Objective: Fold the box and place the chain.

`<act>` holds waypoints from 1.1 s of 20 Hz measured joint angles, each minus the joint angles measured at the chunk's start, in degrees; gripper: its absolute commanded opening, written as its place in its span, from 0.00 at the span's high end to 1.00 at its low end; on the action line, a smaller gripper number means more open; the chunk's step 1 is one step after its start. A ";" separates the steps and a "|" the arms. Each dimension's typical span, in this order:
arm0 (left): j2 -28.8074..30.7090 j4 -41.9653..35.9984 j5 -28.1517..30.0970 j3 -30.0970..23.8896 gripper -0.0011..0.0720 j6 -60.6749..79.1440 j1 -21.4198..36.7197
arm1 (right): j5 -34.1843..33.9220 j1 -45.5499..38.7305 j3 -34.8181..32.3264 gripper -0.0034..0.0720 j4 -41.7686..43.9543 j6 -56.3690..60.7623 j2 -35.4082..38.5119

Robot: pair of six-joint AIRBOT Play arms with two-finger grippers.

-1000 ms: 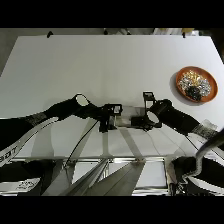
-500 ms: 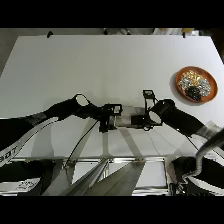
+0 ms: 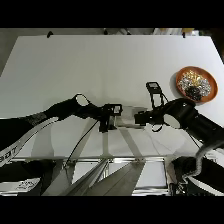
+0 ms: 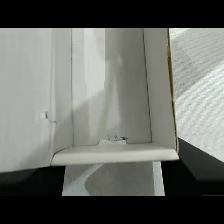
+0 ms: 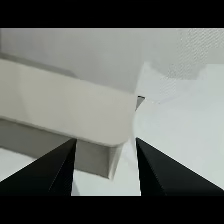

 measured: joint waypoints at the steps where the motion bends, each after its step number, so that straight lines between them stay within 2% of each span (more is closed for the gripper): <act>1: 0.00 0.00 0.00 0.00 0.64 0.00 0.00 | 1.25 -0.28 1.07 0.40 0.00 -1.66 1.29; 5: 0.00 0.00 0.00 0.00 0.64 0.00 0.00 | 5.97 -6.19 7.85 0.42 0.02 -9.99 4.00; 9: 0.00 -0.02 0.00 0.00 0.64 0.00 0.00 | 7.74 -19.26 13.11 0.43 -0.22 -19.34 3.04; 13: 0.00 -0.02 0.00 0.00 0.64 0.00 0.00 | 6.75 -35.30 15.67 0.43 -0.35 -27.91 -3.43; 18: 0.00 -0.02 0.00 0.00 0.64 0.00 0.00 | 3.23 -49.18 16.74 0.43 -0.66 -35.43 -13.55; 19: 0.00 -0.02 0.00 0.00 0.64 0.00 0.00 | 1.62 -51.12 16.79 0.45 -0.61 -36.15 -15.21; 21: 0.00 -0.02 0.00 0.00 0.64 0.00 0.00 | -1.60 -53.90 16.90 0.56 -0.63 -37.03 -17.88; 22: 0.00 -0.02 0.00 0.00 0.64 0.00 0.00 | -2.86 -54.80 16.92 0.56 -0.61 -37.33 -19.04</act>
